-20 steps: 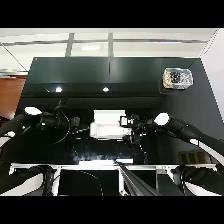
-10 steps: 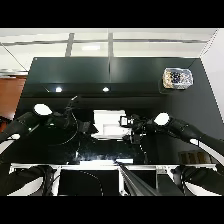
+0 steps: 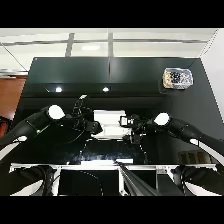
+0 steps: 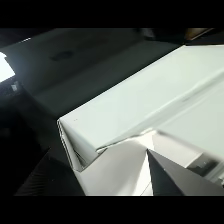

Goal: Fold the box and place the chain.

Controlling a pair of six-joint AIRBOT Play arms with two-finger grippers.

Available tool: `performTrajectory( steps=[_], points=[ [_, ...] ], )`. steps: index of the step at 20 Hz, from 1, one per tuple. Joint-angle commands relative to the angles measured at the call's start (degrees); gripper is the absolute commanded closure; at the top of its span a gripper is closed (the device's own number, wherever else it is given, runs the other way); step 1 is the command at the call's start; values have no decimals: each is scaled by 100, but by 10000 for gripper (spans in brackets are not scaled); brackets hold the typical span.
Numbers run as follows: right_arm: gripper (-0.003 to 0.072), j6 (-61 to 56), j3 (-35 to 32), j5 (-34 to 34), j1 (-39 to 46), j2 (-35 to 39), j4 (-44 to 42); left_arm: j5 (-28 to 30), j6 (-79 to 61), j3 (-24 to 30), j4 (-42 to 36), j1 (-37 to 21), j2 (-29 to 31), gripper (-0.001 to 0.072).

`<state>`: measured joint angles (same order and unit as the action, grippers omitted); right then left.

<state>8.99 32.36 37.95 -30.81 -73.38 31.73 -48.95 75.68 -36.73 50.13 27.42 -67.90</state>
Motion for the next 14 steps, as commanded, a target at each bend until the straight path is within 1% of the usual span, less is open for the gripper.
performTrajectory(
  steps=[1, 3, 4, 8, 10, 14],
  points=[
    [249, -2, 2, 0, -2, -4, -2, -133, 1165, -345, 1051, 339, 4, 47],
    [249, -2, 0, 0, -2, -4, -2, -326, 1683, -544, 1657, 496, 2, 190],
    [249, -2, 2, 0, -2, -4, 0, -431, 1906, -638, 1875, 570, 0, 212],
    [249, -2, 2, 0, -2, -4, 0, -793, 2826, -868, 2448, 896, -101, 212],
    [248, -2, 2, 0, -2, -4, 0, -896, 3206, -960, 2483, 1058, -249, 212],
    [249, -2, 2, 0, -2, -4, -2, -909, 3639, -1154, 2487, 1403, -448, 212]
  ],
)
